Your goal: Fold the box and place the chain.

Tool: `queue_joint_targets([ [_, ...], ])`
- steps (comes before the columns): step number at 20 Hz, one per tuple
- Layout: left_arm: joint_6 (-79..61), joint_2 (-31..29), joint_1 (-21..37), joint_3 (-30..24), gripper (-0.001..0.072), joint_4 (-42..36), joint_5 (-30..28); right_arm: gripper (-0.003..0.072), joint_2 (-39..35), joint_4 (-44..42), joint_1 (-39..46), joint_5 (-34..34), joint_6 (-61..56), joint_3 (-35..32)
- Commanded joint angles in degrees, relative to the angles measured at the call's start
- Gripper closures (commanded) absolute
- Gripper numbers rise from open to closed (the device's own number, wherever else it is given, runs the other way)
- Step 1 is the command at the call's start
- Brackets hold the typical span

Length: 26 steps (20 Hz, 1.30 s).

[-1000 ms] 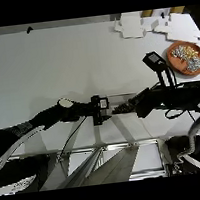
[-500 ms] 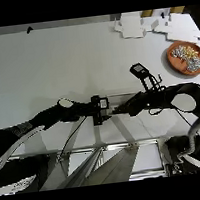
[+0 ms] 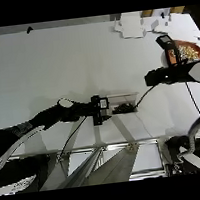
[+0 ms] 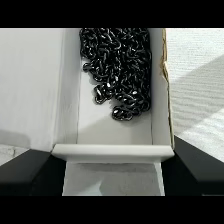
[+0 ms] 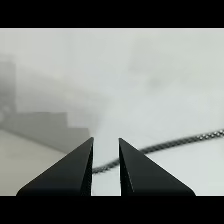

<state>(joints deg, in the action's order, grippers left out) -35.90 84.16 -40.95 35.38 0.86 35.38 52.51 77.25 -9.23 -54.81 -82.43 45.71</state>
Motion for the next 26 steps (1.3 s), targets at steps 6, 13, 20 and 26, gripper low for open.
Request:
queue_joint_targets([
  [6, 0.0, 0.0, 0.0, 0.0, 0.0570, 0.0, 0.0, 0.0384, 15.3, 2.5, 7.5, -1.6, 0.0, 0.7],
  [13, 0.0, 0.0, 0.0, 0.0, 0.0570, 0.0, 0.0, 0.0375, 21.1, 4.6, 7.5, -1.3, -0.1, 0.7],
  [20, 0.0, 0.0, 0.0, 0.0, 0.0570, 0.0, 0.0, 0.0379, 23.3, 5.8, 7.5, 0.6, -0.2, 0.7],
  [26, 0.0, 0.0, 0.0, 0.0, 0.0570, 0.0, 0.0, 0.0414, 26.5, 6.5, 7.5, 1.7, -1.6, 0.7],
])
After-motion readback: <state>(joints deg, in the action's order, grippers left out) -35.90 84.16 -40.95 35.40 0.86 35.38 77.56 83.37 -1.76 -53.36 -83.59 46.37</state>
